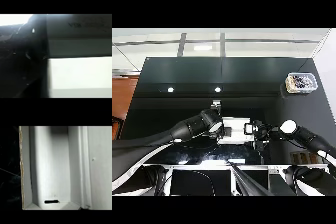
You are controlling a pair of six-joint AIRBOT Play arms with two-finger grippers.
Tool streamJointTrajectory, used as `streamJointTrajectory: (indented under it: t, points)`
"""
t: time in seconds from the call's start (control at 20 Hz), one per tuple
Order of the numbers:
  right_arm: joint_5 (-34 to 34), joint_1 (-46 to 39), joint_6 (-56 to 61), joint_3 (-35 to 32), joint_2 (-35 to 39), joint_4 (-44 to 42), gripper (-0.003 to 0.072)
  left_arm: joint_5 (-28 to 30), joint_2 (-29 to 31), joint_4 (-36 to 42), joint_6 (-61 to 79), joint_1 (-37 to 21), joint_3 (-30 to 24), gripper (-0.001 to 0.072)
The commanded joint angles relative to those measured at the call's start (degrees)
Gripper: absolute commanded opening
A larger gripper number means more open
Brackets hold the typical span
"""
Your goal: Fold the box and place the chain.
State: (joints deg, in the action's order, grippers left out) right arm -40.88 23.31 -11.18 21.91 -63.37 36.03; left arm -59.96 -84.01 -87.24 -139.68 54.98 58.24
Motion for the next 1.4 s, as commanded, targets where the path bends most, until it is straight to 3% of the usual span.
streamJointTrajectory:
  t: [0.0, 0.15, 0.25, 0.35, 0.65, 0.7, 0.75, 0.9, 0.95, 1.0, 1.25, 1.35]
  points:
    - [0.0, 0.02, -0.02, 0.07, 0.0, -0.02, 0.0236, -0.55, -0.63, 0.28, -0.09, 0.04, 1.2, 0.0032]
    - [-0.02, 0.02, -0.02, 0.07, 0.0, -0.02, 0.0236, -0.7, -1.22, 0.66, -0.07, -0.02, 2.56, 0.0055]
    - [-0.02, 0.02, -0.02, 0.07, 0.0, 0.0, 0.0236, -0.66, -1.22, 0.94, -0.07, -0.09, 3.28, 0.0391]
    - [0.0, 0.02, -0.02, 0.07, 0.0, 0.0, 0.0236, -0.79, -1.25, 0.87, -0.07, -0.09, 3.56, 0.0408]
    - [0.0, 0.02, -0.02, 0.07, 0.0, 0.0, 0.0236, -3.56, -2.58, 0.9, -0.11, -0.02, 3.56, 0.0398]
    - [0.0, 0.02, -0.02, 0.07, 0.0, 0.0, 0.0236, -3.56, -2.56, 0.94, -0.11, -0.02, 3.56, 0.0369]
    - [0.0, 0.02, -0.02, 0.07, 0.0, -0.02, 0.0236, -3.61, -2.56, 0.92, -0.09, -0.02, 3.56, 0.0272]
    - [-0.02, 0.02, -0.02, 0.07, 0.0, -0.02, 0.0236, -3.56, -2.58, 0.94, -0.28, 0.02, 3.56, 0.0205]
    - [0.0, 0.02, -0.02, 0.07, 0.0, 0.0, 0.0236, -3.56, -2.56, 0.96, -0.28, 0.02, 3.56, 0.0066]
    - [0.0, 0.02, -0.02, 0.07, 0.0, 0.0, 0.0236, -3.56, -2.56, 0.98, -0.31, 0.02, 3.56, 0.0027]
    - [-0.04, 0.02, 0.94, 0.07, 0.02, -0.04, 0.0244, -3.1, -2.51, 0.92, -0.26, 0.02, 3.56, 0.0026]
    - [-0.02, 0.0, 2.95, 0.09, 0.09, -0.04, 0.057, -3.13, -2.51, 0.92, -0.24, 0.02, 3.56, 0.0026]
